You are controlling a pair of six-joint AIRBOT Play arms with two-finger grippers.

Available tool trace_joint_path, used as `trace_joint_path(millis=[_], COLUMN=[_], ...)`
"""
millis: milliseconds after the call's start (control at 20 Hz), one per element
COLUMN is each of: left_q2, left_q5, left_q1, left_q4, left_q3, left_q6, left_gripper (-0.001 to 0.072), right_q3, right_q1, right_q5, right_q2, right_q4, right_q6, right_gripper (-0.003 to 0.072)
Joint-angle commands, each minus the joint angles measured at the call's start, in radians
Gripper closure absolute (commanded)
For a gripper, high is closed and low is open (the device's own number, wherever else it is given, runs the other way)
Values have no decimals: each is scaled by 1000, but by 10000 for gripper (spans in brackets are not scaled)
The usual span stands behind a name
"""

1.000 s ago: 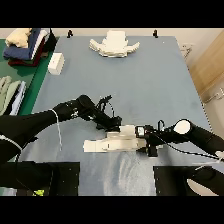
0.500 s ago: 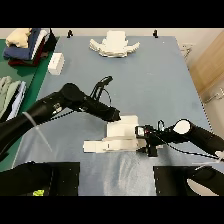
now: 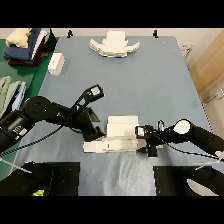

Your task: Fold the box.

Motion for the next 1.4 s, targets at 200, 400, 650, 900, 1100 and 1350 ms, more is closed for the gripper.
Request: trace_joint_path(millis=[200,400,650,900,1100,1350], left_q2=[11,-55,-165,-200,-220,-247], left_q5=[71,175,172,206,268,274], left_q1=[40,38,27,-48,-74,-74], left_q4=[2,-144,-184,-251,-304,-299], left_q3=[-211,-303,-304,-304,-304,-304], left_q6=[486,639,732,732,728,718], left_gripper=[42,42,43,44,73,358], right_q3=[0,0,0,0,0,0], right_q1=[-1,-1,-1,-1,-1,-1], right_q5=[0,0,0,0,0,0], right_q2=[1,1,1,1,1,1], right_q4=[0,0,0,0,0,0], right_q6=[0,0,0,0,0,0], right_gripper=[177,177,177,177,177,177])
